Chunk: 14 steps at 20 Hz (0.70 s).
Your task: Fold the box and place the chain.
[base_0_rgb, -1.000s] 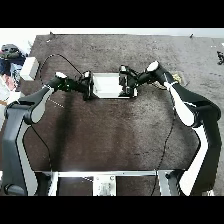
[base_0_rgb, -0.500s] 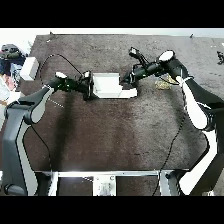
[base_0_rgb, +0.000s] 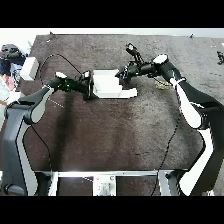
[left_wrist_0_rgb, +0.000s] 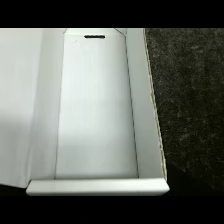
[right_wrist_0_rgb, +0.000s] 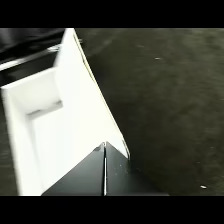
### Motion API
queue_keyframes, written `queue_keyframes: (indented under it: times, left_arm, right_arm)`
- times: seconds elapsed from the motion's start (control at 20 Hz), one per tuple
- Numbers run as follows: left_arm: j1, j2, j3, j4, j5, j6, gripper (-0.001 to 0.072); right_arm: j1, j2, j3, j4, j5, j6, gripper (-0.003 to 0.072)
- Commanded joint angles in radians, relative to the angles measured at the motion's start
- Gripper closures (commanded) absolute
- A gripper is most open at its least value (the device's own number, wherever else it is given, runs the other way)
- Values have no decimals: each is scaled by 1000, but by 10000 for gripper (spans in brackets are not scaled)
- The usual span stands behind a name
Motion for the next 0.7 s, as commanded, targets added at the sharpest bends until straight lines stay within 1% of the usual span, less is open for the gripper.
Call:
queue_keyframes:
  times: [0.0, 0.3, 0.65]
  left_arm:
    - [1, 0, 0, 0, 0, 0, 477]
    - [1, 0, 0, 0, 0, 0, 477]
    - [1, 0, 0, 0, 0, 0, 476]
  right_arm:
    - [2, -28, 0, -48, -85, 2, 673]
    - [3, -100, 0, -61, -69, 2, 673]
    - [2, -98, 0, -46, -51, 1, 673]
